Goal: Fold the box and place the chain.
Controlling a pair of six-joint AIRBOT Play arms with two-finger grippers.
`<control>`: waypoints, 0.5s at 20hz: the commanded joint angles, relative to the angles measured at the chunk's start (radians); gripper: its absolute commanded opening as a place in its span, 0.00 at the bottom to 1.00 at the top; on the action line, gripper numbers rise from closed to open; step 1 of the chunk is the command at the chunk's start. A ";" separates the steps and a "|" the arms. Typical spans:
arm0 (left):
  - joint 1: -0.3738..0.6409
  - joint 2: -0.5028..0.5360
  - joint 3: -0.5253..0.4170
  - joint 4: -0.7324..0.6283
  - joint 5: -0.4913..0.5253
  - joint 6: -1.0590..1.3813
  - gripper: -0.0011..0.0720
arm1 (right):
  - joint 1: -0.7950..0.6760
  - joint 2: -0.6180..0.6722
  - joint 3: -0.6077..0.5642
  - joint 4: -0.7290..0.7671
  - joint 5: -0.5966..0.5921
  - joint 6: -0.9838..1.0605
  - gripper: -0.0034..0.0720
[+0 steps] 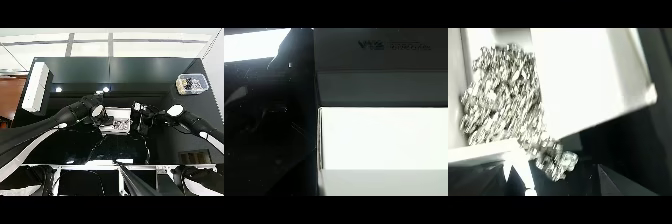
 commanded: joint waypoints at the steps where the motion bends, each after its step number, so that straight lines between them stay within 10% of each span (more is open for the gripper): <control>1: 0.001 0.000 0.000 0.000 0.002 0.000 0.06 | 0.004 -0.023 0.001 0.076 -0.026 -0.083 0.81; 10: 0.001 0.000 0.000 0.000 0.002 0.000 0.06 | 0.004 -0.027 0.001 -0.058 -0.037 0.018 0.69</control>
